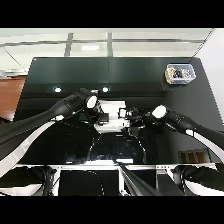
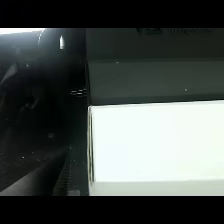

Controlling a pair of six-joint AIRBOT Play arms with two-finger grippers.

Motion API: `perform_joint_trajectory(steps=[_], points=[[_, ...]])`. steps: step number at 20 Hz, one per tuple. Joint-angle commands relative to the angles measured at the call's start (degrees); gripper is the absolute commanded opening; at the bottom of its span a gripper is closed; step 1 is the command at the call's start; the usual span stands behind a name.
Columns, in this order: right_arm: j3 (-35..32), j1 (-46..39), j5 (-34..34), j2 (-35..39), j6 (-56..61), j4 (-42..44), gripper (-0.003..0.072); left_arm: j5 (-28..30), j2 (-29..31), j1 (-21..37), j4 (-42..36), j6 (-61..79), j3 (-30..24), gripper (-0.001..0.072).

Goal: Fold the box and place the chain.

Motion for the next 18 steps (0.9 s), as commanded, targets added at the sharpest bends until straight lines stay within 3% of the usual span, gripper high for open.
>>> perform_joint_trajectory(steps=[1, 2, 3, 5, 6, 7, 10, 16, 17, 18], points=[[0.0, 0.0, 0.0, 0.0, 0.0, 0.0, 0.0316, 0.2, 0.0, 0.0, 0.2, -0.4, 0.1, 0.0211], [0.0, 0.0, 0.0, 0.0, 0.0, 0.0, 0.0316, 0.4, 0.0, 0.0, 0.3, -0.4, 0.1, 0.0085], [0.0, 0.0, 0.0, 0.0, 0.0, 0.0, 0.0315, 0.5, 0.0, 0.0, 0.3, -0.4, 0.1, 0.0026], [0.0, 0.0, 0.0, 0.0, 0.0, 0.0, 0.0319, 0.7, 0.0, 0.0, 0.3, -0.3, 0.1, 0.0026], [0.0, 0.0, 0.0, 0.3, 0.2, 0.1, 0.0485, 0.7, 0.0, 0.0, 0.3, -0.4, 0.1, 0.0026], [0.0, 0.0, 0.0, 0.8, 1.0, 0.0, 0.0710, 0.7, 0.0, 0.0, 0.3, -0.3, 0.1, 0.0026], [0.0, 0.0, 3.1, 4.1, 2.5, -4.3, 0.0710, 0.7, 0.0, 0.2, 0.3, -0.4, 0.1, 0.0026], [0.0, -0.9, 3.9, 7.6, 5.1, -8.8, 0.0695, 0.7, 0.0, 0.2, 0.5, -0.3, 0.1, 0.0026], [0.0, -0.9, 3.9, 7.6, 4.8, -8.7, 0.0470, 0.7, 0.0, 0.2, 0.5, -0.3, 0.1, 0.0026], [0.0, -0.8, 3.9, 7.6, 4.8, -8.5, 0.0304, 0.7, 0.0, 0.2, 0.5, -0.3, 0.1, 0.0026]])
